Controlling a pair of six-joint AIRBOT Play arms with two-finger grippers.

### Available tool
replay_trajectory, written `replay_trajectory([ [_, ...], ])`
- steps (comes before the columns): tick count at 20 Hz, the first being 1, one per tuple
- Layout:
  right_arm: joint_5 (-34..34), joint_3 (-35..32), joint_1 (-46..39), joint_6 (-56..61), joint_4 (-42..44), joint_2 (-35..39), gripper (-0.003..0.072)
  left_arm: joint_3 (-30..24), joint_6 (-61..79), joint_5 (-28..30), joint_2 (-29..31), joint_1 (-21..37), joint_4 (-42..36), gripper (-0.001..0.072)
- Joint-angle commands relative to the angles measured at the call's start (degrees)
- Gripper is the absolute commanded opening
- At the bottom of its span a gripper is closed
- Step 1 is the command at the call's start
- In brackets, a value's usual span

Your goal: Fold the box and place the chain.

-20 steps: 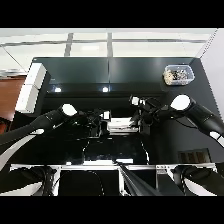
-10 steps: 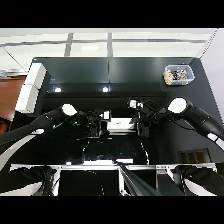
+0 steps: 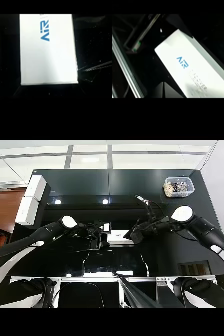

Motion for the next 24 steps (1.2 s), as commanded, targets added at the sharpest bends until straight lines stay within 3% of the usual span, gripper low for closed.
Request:
replay_trajectory([
  [1, -7.9, -1.2, 1.2, 8.8, 0.8, -3.3, 0.0018, 0.0, 0.0, 0.0, 0.0, 0.0, 0.0, 0.0403],
  [5, -8.7, -1.8, 1.2, 10.2, -3.3, -8.1, 0.0018, 0.0, 0.0, 0.0, 0.0, 0.0, 0.0, 0.0403],
  [12, -6.8, -1.6, 1.2, 11.5, -2.8, -8.1, 0.0018, 0.0, 0.0, 0.0, 0.0, 0.0, 0.0, 0.0403],
  [14, -1.6, 0.5, 0.6, 11.5, -1.9, -7.3, 0.0018, 0.0, 0.0, 0.0, 0.0, 0.0, 0.0, 0.0403],
  [17, 11.9, 7.4, -4.3, 11.5, -4.2, -3.0, 0.0018, 0.2, -2.4, 0.2, 0.1, 0.1, 0.4, 0.0405],
  [18, 15.7, 9.3, -6.9, 11.5, -4.8, -0.5, 0.0018, 0.5, -4.0, -0.2, 0.5, 0.1, 0.7, 0.0482],
  [19, 18.1, 10.4, -9.9, 11.5, -5.5, 2.5, 0.0018, 0.8, -5.5, -0.6, 1.2, 0.1, 1.4, 0.0703],
  [21, 20.0, 10.5, -15.8, 11.5, -8.0, 8.5, 0.0018, 2.1, -11.8, -2.2, 3.4, 0.3, 5.4, 0.0708],
  [24, 24.2, 10.5, -22.9, 11.5, -17.7, 14.6, 0.0018, 5.4, -23.2, -10.0, 8.0, 0.3, 10.9, 0.0707],
])
